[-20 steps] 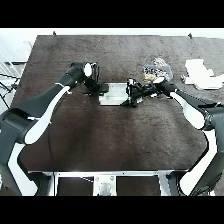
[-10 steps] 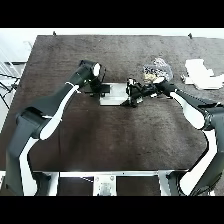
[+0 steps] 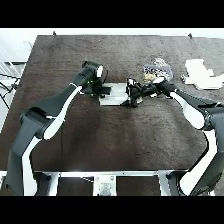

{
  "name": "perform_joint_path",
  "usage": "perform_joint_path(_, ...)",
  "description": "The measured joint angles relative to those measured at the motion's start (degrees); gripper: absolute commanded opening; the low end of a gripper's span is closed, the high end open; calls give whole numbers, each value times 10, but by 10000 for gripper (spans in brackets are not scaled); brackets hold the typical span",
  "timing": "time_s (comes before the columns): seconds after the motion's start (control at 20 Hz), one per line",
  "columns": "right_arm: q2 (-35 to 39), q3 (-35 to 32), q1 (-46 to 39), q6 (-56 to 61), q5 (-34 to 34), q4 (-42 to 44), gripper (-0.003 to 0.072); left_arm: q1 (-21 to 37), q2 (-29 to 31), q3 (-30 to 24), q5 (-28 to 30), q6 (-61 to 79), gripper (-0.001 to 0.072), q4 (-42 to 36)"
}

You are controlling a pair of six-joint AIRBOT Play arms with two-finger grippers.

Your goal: Fold the box and place the chain.

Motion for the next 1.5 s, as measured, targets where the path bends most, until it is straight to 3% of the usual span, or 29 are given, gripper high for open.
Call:
perform_joint_path(0.1,0,0,0,0,0,0,570,-1,0,0,0,0,224,0)
perform_joint_path(0.15,0,0,0,0,0,0,570,-1,0,0,1,0,165,0)
perform_joint_path(0.25,0,0,0,0,0,1,570,-1,0,0,3,0,136,0)
perform_joint_path(0.4,0,0,0,0,0,2,570,-1,0,0,3,1,20,0)
perform_joint_path(0.65,0,0,0,0,1,0,570,-1,-1,1,3,8,23,4)
perform_joint_path(0.75,0,0,0,0,-1,0,569,-1,-1,1,0,13,267,7)
perform_joint_path(0.8,0,0,0,0,-1,-1,570,-1,-1,1,-3,13,268,9)
perform_joint_path(0.9,0,0,0,0,-1,-2,570,-1,3,2,-9,18,365,7)
perform_joint_path(1.2,0,0,0,0,-1,-1,570,1,33,5,-24,55,380,-2)
perform_joint_path(1.3,0,0,0,0,-1,-1,569,4,46,7,-31,72,718,-8)
perform_joint_path(1.5,0,0,0,0,-1,0,570,15,85,9,-47,149,713,-8)
